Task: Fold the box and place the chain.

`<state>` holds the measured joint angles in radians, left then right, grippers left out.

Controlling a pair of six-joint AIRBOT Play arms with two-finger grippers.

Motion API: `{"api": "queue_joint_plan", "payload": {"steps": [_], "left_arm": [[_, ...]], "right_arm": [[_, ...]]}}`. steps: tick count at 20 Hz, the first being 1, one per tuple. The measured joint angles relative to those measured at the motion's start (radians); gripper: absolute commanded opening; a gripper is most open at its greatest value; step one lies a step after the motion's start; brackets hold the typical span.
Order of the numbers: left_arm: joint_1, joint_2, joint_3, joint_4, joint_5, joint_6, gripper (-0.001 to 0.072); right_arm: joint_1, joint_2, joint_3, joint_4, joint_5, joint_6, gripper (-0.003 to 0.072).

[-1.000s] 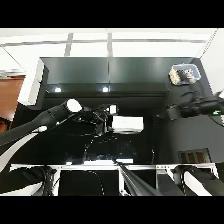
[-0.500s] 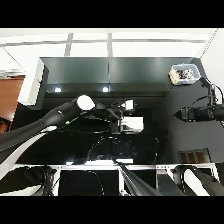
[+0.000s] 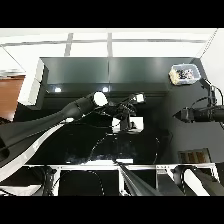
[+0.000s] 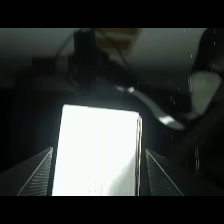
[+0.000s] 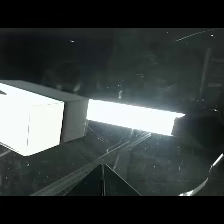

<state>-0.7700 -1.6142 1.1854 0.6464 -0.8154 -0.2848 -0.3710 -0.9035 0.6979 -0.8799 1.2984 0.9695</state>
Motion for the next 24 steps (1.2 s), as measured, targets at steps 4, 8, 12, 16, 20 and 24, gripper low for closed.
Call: {"api": "queue_joint_plan", "payload": {"steps": [4,8,12,16,20,24], "left_arm": [[-0.001,-0.033,0.055,0.065,-0.102,-0.050,0.0704],[-0.010,-0.052,0.109,0.152,-0.158,-0.094,0.0702],[-0.026,-0.057,0.140,0.267,-0.193,-0.138,0.0702],[-0.047,-0.058,0.149,0.380,-0.222,-0.197,0.0539],[-0.079,-0.058,0.174,0.526,-0.246,-0.344,0.0199],[-0.067,-0.040,0.286,0.725,-0.393,-0.575,0.0195]], "right_arm": [[0.000,0.000,0.000,0.000,0.000,0.000,0.0012],[0.000,0.000,0.000,0.000,0.000,0.000,0.0012],[0.000,0.000,0.000,0.000,0.001,0.000,0.0012],[0.000,0.000,0.000,0.000,0.002,0.000,0.0012],[0.000,0.000,0.000,0.000,0.002,0.000,0.0012],[0.000,0.000,0.000,0.000,0.005,0.000,0.0012]]}}
